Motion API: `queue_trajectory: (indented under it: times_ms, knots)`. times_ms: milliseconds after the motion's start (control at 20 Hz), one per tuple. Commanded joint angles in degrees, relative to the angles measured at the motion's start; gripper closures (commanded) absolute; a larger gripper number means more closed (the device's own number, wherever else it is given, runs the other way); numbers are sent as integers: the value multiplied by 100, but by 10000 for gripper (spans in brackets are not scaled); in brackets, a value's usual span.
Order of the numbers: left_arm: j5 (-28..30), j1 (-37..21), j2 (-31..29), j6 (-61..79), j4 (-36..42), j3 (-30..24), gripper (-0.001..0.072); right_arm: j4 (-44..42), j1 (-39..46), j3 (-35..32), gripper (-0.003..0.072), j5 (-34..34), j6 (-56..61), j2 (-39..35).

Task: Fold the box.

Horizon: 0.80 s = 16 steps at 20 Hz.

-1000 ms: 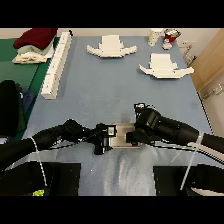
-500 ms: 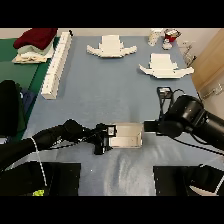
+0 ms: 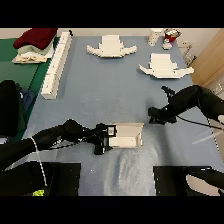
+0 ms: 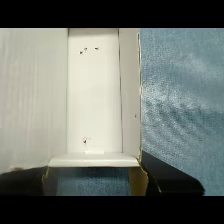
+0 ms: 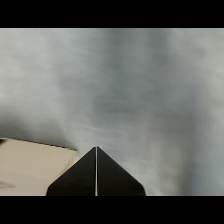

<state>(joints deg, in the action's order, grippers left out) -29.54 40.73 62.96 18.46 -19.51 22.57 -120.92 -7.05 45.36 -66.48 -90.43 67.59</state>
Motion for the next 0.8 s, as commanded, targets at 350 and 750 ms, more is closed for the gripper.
queue_trajectory:
  times_ms: [350,750]
  knots:
    - [0,-2,-7,0,-2,4,267,-2090,-352,627,684,-1054,-2684,1182]
    - [2,-2,-4,0,-2,4,267,-697,-2135,343,684,251,-2704,-310]
